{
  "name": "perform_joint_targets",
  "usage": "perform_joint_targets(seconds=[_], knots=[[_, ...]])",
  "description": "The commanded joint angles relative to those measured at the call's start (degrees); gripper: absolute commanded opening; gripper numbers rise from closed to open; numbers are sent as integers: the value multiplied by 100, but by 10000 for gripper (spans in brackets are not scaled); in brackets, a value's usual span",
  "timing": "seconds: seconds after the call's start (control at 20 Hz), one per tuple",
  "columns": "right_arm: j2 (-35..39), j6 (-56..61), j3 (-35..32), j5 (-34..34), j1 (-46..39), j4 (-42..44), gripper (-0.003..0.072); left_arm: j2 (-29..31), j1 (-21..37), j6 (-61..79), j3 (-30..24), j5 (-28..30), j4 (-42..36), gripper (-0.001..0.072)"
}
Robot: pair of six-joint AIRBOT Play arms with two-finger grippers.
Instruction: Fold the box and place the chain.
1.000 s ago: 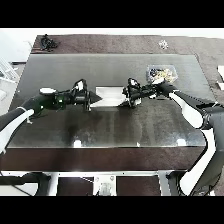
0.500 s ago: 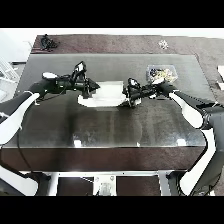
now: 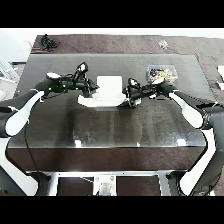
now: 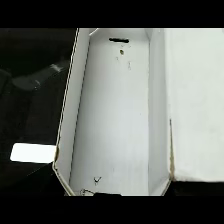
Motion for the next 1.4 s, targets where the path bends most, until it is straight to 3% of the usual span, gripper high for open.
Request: perform_joint_targets(seconds=[0.0, 0.7, 0.85, 1.0, 1.05, 1.1, 1.15, 1.35], knots=[[0, 0, 2, 2, 4, 0, 579, -98, 2, -98, 26, 31, 57, 16], [0, 0, 2, 2, 4, 0, 579, -160, 2, 26, 76, -116, 166, 16], [0, 0, 2, 2, 4, 0, 579, 264, 2, -2, 118, -492, 326, 16], [0, 0, 2, 2, 4, 0, 579, 927, 4, -374, 120, -544, 1215, 19], [0, 0, 2, 2, 4, 0, 579, 1104, 4, -570, 120, -656, 1585, 112], [0, 0, 2, 2, 4, 0, 579, 1237, 2, -817, 120, -789, 1926, 498], [0, 0, 2, 2, 4, 2, 579, 1331, 4, -1193, 118, -876, 2249, 670], [0, 0, 2, 2, 4, 2, 580, 1349, 4, -1733, -79, -1202, 2946, 669]])
